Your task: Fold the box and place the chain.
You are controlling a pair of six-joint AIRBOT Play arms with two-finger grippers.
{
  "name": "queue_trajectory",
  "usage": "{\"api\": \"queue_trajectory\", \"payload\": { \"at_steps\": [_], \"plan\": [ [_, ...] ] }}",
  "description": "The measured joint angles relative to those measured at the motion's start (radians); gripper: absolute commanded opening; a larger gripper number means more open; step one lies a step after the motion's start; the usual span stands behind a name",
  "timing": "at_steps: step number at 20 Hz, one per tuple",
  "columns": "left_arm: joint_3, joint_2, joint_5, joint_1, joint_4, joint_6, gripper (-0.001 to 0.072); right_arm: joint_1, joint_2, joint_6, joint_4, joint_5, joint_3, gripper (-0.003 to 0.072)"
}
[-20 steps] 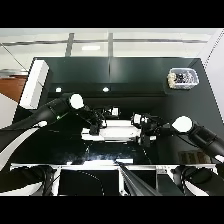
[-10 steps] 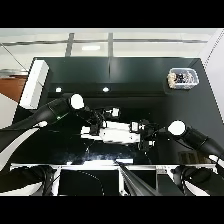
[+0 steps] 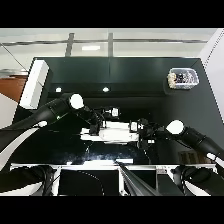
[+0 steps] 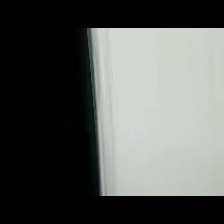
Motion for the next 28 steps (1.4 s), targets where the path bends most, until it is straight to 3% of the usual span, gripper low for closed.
{"api": "queue_trajectory", "payload": {
  "at_steps": [22,23,24,28],
  "plan": [
    [0.000,0.000,0.042,0.000,-0.002,-0.006,0.0028,-0.001,-0.055,-0.055,-0.013,-0.050,0.000,0.0710],
    [0.000,0.000,0.042,0.000,-0.002,-0.006,0.0028,-0.001,-0.062,-0.055,-0.014,-0.053,0.000,0.0607],
    [0.000,0.000,0.042,0.000,-0.002,-0.006,0.0028,-0.001,-0.067,-0.052,-0.014,-0.054,0.000,0.0556],
    [0.000,0.000,0.042,0.000,-0.001,-0.006,0.0028,-0.001,-0.077,-0.051,-0.008,-0.059,0.000,0.0554]
  ]
}}
